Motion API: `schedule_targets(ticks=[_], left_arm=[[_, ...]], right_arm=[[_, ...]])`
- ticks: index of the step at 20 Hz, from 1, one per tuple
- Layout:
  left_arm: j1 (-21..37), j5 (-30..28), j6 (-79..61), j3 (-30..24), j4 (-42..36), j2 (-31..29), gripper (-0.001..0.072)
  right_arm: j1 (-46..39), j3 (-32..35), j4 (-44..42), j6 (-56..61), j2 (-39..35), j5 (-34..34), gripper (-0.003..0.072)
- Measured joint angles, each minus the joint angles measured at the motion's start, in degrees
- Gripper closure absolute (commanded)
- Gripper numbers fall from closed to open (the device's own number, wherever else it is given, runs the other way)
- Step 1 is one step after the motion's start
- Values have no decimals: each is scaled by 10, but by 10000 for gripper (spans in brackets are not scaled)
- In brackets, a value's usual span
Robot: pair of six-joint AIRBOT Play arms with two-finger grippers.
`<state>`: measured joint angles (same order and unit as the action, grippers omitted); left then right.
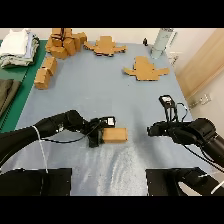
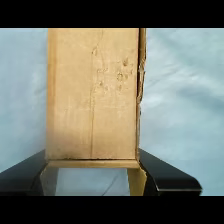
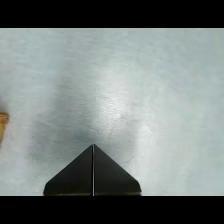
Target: Fold the box.
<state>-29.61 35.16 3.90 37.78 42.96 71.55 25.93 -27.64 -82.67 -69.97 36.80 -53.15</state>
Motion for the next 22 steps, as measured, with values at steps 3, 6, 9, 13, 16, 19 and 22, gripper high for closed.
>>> schedule_targets(ticks=[3, 6, 9, 13, 16, 19, 22], left_arm=[[51, -6, 121, 17, 74, -45, 238], [173, -42, 249, 26, 150, -87, 238], [335, -68, 313, 28, 186, -97, 238], [517, -94, 345, 29, 203, -79, 238], [578, -109, 347, 30, 209, -56, 238], [591, -120, 342, 30, 209, -31, 238], [588, -141, 342, 30, 210, -9, 238]], right_arm=[[-6, 0, -9, 57, 2, 6, 682], [-8, 0, -15, 84, 3, 15, 681], [-9, 0, -15, 102, 4, 26, 681], [-9, 0, -19, 111, 17, 34, 681], [-8, 0, -27, 114, 40, 40, 681], [-4, 0, -30, 115, 64, 61, 681], [-3, 0, -35, 115, 79, 86, 682]])
